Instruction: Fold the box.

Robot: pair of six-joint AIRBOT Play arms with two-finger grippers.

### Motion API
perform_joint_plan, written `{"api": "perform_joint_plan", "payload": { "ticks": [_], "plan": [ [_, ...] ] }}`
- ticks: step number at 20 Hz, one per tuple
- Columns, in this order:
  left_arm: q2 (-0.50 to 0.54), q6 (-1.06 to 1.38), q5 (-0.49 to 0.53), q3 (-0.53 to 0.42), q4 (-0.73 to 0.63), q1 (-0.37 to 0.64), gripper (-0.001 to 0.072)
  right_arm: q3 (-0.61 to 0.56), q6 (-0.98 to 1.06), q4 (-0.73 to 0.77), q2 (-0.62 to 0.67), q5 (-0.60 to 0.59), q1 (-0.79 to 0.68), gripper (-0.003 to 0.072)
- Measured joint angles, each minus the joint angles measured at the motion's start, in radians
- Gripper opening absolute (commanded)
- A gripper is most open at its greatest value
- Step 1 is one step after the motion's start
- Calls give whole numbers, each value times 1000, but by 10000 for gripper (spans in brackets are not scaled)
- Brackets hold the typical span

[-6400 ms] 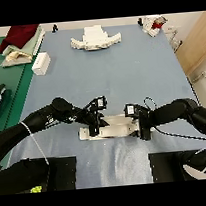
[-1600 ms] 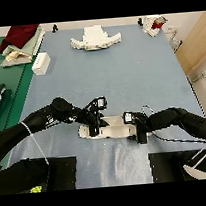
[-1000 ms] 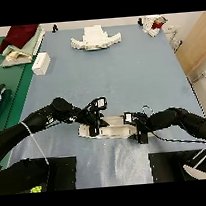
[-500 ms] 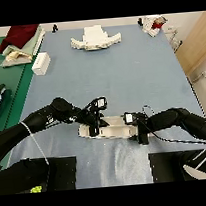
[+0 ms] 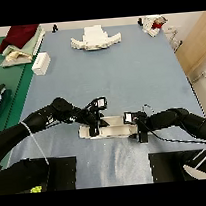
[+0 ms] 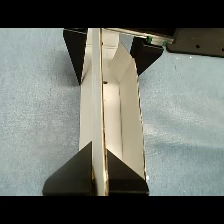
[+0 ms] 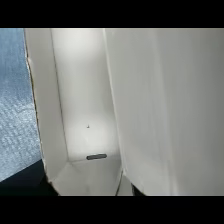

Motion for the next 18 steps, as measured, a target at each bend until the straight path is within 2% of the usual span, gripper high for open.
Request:
{"api": "perform_joint_plan", "payload": {
  "ticks": [1, 18],
  "plan": [
    [0, 0, 0, 0, 0, 0, 15, 0, 0, 0, 0, -2, 0, 532],
    [0, 0, -1, 0, 0, 0, 15, 2, 0, -3, 0, -7, 0, 532]
  ]
}}
